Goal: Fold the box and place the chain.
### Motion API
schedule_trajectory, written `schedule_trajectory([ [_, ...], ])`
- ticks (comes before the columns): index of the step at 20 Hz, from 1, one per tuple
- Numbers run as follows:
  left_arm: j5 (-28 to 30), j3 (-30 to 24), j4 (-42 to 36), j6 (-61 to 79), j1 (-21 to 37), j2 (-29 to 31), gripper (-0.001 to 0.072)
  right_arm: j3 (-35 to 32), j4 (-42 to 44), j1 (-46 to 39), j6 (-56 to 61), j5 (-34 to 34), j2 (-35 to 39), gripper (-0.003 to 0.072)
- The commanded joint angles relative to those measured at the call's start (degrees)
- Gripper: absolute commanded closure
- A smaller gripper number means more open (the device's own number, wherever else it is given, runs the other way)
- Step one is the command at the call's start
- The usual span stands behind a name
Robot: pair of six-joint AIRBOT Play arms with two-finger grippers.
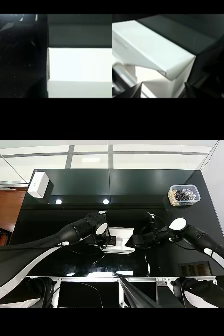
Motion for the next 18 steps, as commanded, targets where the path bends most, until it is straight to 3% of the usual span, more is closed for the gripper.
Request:
schedule_trajectory([
  [1, 0.0, 0.0, 0.0, 0.0, 0.1, 0.0, 0.0683, 3.7, -9.3, 6.7, 11.3, -7.2, 0.0, 0.0073],
  [4, 0.0, 0.0, 0.0, 0.1, 0.1, 0.0, 0.0684, 9.4, -27.2, 11.5, 31.5, -7.2, -0.1, 0.0078],
  [5, 0.0, 0.0, 0.0, 0.1, 0.1, 0.0, 0.0683, 11.2, -32.1, 13.1, 37.2, -6.3, -0.2, 0.0198],
  [8, 0.0, 0.0, 0.0, 0.1, 0.1, 0.0, 0.0684, 16.2, -39.7, 17.7, 46.7, -0.2, -2.6, 0.0206],
  [9, 0.0, 0.0, 0.0, 0.1, 0.1, 0.0, 0.0684, 17.5, -42.4, 19.3, 48.8, 1.6, -3.7, 0.0295],
  [10, 0.0, 0.0, 0.0, 0.1, 0.2, 0.0, 0.0684, 18.4, -45.0, 21.0, 51.5, 2.9, -4.5, 0.0318],
  [18, 0.0, 0.0, 0.0, 0.1, 0.3, 0.0, 0.0683, 18.9, -49.8, 25.4, 61.1, 4.7, -8.3, 0.0342],
])
